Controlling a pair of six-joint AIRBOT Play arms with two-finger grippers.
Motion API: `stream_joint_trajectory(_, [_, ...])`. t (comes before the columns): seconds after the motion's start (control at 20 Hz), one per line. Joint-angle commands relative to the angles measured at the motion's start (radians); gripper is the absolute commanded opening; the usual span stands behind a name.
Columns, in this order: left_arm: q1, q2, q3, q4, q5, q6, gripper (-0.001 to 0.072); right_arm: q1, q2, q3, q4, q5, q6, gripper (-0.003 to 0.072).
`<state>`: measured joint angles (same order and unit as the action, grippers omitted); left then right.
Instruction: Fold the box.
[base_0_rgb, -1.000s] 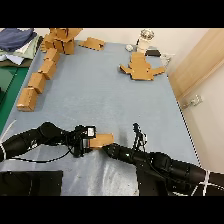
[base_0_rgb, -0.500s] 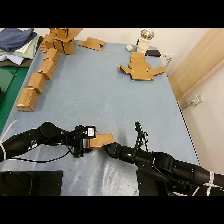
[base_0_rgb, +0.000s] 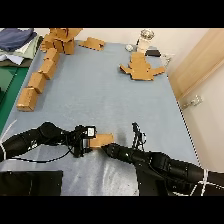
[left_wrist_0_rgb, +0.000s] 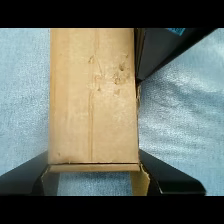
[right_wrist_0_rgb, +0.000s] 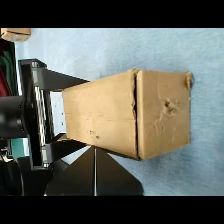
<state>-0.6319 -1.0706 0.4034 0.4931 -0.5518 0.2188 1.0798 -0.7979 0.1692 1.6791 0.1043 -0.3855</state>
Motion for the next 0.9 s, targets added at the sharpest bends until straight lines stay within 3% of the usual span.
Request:
stream_joint_trajectory(0.0, [0.000, 0.000, 0.000, 0.000, 0.000, 0.000, 0.0389, 0.007, -0.005, 0.016, 0.000, 0.011, 0.000, 0.0003])
stream_joint_trajectory(0.2, [0.000, 0.000, 0.000, 0.000, 0.000, 0.000, 0.0389, 0.013, -0.002, 0.031, 0.000, 0.008, 0.001, 0.0003])
stream_joint_trajectory(0.5, [0.000, 0.000, 0.000, 0.000, 0.000, 0.000, 0.0389, 0.025, 0.064, 0.030, -0.024, -0.119, 0.000, 0.0003])
stream_joint_trajectory(0.85, [0.000, 0.000, 0.000, 0.000, 0.000, 0.000, 0.0389, -0.019, 0.068, 0.030, -0.093, -0.085, 0.000, 0.0003])
